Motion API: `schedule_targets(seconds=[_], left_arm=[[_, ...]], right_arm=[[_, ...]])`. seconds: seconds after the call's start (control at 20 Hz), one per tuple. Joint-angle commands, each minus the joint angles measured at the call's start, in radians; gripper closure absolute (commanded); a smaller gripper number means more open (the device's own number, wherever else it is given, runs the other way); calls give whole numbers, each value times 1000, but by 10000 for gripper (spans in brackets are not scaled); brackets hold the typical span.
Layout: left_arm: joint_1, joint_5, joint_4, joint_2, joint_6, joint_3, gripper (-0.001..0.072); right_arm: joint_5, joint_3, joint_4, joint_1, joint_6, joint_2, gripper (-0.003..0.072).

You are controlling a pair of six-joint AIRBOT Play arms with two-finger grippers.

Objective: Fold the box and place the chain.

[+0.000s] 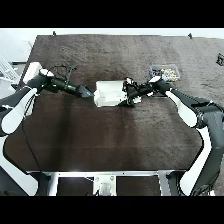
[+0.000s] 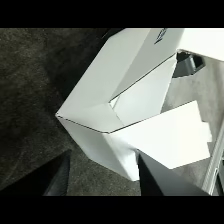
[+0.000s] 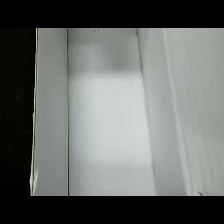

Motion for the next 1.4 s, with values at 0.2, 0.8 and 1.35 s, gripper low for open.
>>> schedule_targets(seconds=[0.2,0.8,1.35], left_arm=[[-3,-31,-21,0,2,1,236],[-41,37,-7,1,-109,2,175],[-44,79,8,1,-245,2,175]], right_arm=[[0,0,0,1,0,0,48],[0,0,3,1,0,0,47],[0,0,4,1,0,0,48]])
